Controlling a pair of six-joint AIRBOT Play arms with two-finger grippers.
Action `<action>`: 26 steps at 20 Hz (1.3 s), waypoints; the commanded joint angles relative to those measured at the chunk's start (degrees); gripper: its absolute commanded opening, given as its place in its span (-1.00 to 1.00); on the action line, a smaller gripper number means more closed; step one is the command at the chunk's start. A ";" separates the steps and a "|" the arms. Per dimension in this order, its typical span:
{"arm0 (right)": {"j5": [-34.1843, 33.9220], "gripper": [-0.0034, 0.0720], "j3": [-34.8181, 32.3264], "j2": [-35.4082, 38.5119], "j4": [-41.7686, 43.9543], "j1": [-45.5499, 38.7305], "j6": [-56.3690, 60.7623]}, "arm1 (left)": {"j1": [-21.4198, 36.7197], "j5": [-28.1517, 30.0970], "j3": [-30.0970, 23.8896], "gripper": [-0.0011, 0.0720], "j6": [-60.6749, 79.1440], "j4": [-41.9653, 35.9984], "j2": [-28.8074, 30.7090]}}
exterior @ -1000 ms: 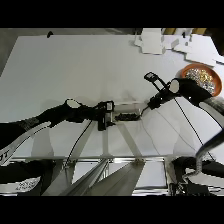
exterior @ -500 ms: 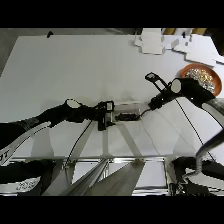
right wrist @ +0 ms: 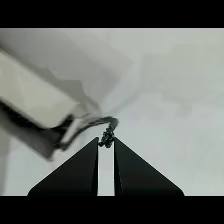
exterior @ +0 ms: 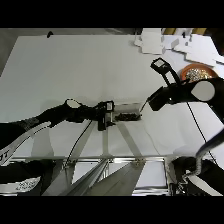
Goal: Fold the box and place the chain.
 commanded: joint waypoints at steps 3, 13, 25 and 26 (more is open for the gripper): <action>2.86 -0.86 0.07 9.07 9.64 7.58 0.11 | 0.00 0.02 0.00 -0.51 0.00 0.04 0.02; -12.11 -0.86 0.04 7.13 12.46 15.74 0.09 | 0.00 0.02 0.00 -0.51 0.00 0.02 0.02; -8.57 -0.55 -0.22 -8.26 5.81 18.58 -0.55 | 0.00 0.00 0.00 -0.51 0.00 0.02 0.02; -8.76 -0.33 -0.11 -8.26 5.07 18.58 -0.55 | 0.00 0.02 0.00 -0.51 0.00 0.02 0.02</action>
